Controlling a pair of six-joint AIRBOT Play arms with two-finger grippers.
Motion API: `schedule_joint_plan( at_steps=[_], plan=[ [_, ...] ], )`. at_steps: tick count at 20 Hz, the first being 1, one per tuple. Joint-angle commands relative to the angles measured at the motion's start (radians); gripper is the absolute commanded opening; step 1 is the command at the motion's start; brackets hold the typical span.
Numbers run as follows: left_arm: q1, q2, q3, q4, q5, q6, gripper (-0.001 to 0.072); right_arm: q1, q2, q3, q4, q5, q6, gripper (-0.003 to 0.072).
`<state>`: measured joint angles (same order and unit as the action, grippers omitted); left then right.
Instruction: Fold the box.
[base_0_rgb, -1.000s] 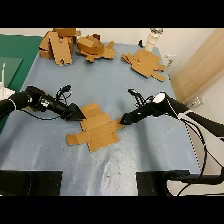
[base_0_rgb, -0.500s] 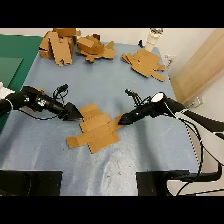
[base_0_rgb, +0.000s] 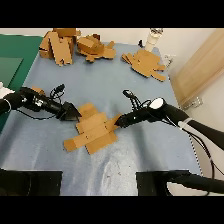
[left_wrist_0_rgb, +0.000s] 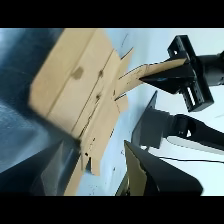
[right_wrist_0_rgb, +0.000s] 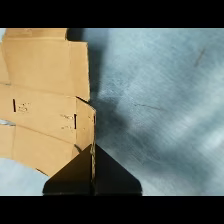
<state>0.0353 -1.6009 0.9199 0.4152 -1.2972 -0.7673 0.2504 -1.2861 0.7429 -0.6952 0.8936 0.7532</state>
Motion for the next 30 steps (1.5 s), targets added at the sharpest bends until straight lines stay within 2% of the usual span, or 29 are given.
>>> schedule_joint_plan(
  at_steps=[1, 3, 5, 10, 16, 21, 25, 28, 29, 30],
  plan=[
    [0.008, -0.028, 0.000, 0.000, 0.000, -0.002, 0.0591, 0.027, 0.103, -0.123, 0.005, -0.204, 0.055, 0.0002],
    [0.010, -0.028, 0.000, -0.016, 0.000, 0.017, 0.0591, 0.061, 0.175, -0.212, 0.008, -0.316, 0.124, 0.0002],
    [0.010, -0.028, 0.000, -0.045, 0.029, 0.039, 0.0591, 0.109, 0.230, -0.271, 0.007, -0.357, 0.167, 0.0002],
    [-0.006, -0.056, 0.002, -0.158, 0.049, 0.109, 0.0591, 0.167, 0.240, -0.286, -0.005, -0.359, 0.208, 0.0002],
    [-0.055, -0.101, 0.057, -0.168, 0.050, 0.124, 0.0591, 0.167, 0.240, -0.286, -0.008, -0.352, 0.209, 0.0002],
    [-0.072, -0.142, 0.066, -0.178, 0.056, 0.124, 0.0590, 0.167, 0.240, -0.286, -0.008, -0.352, 0.209, 0.0002],
    [-0.124, -0.186, 0.084, -0.252, 0.009, 0.185, 0.0590, 0.167, 0.240, -0.286, -0.009, -0.350, 0.209, 0.0002],
    [-0.142, -0.188, 0.108, -0.282, 0.013, 0.210, 0.0588, 0.167, 0.240, -0.286, -0.017, -0.328, 0.209, 0.0002],
    [-0.142, -0.188, 0.118, -0.282, 0.013, 0.210, 0.0543, 0.167, 0.240, -0.286, -0.020, -0.322, 0.209, 0.0002],
    [-0.142, -0.188, 0.126, -0.282, 0.012, 0.220, 0.0377, 0.167, 0.240, -0.286, -0.023, -0.321, 0.209, 0.0002]
  ],
)
